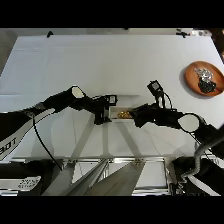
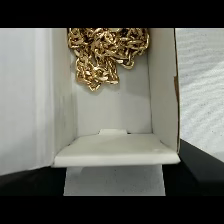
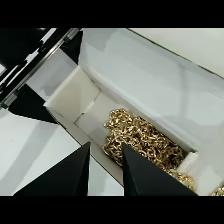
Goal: Fold the box and place the chain.
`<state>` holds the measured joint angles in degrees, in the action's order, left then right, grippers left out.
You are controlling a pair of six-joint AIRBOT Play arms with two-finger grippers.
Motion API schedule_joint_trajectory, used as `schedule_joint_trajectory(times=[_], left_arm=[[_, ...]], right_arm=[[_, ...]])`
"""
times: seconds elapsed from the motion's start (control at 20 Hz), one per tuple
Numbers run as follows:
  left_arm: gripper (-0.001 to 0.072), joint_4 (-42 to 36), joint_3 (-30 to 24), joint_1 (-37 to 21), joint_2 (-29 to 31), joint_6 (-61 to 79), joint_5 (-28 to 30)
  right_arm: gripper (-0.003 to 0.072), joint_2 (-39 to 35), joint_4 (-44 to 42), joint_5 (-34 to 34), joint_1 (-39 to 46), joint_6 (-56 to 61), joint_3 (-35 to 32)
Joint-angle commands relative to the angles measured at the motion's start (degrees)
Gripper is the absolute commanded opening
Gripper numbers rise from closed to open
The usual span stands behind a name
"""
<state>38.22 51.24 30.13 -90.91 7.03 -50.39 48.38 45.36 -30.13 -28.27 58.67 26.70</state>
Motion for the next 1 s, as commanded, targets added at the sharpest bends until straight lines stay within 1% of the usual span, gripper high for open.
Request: schedule_joint_trajectory(times=[0.0,0.05,0.1,0.15,0.25,0.35,0.45,0.6,0.65,0.8,0.95], left_arm=[[0.0414,0.0,0.0,0.0,0.0,0.0,0.0],[0.0414,0.0,0.0,0.0,0.0,0.0,0.0],[0.0414,0.0,0.0,0.0,0.0,0.0,0.0],[0.0414,0.0,0.0,0.0,0.0,0.0,0.0],[0.0414,0.0,0.0,0.0,0.0,0.0,0.0],[0.0414,0.0,0.0,0.0,0.0,0.0,0.0],[0.0414,0.0,0.0,0.0,0.0,0.0,0.0],[0.0414,0.0,0.0,0.0,0.0,0.0,0.0],[0.0414,0.0,0.0,0.0,0.0,0.0,0.0],[0.0414,0.0,0.0,0.0,0.0,0.0,0.0],[0.0414,0.0,0.0,0.0,0.0,0.0,0.0]], right_arm=[[0.0226,0.0,19.3,-4.3,2.8,19.8,3.7],[0.0226,0.0,26.9,-7.1,5.9,25.2,5.4],[0.0226,0.0,32.4,-10.3,9.4,27.2,6.9],[0.0220,0.0,36.2,-12.9,13.7,27.6,7.9],[0.0170,0.8,37.6,-14.5,22.1,27.8,8.2],[0.0170,3.5,35.8,-13.6,27.0,27.8,8.3],[0.0170,8.9,35.0,-14.6,27.1,26.9,10.1],[0.0177,19.2,35.5,-19.4,26.7,26.8,16.3],[0.0178,21.6,35.5,-21.1,26.7,26.7,18.5],[0.0177,23.8,35.5,-25.5,26.5,26.3,22.3],[0.0172,24.6,35.5,-26.0,24.2,26.4,22.3]])
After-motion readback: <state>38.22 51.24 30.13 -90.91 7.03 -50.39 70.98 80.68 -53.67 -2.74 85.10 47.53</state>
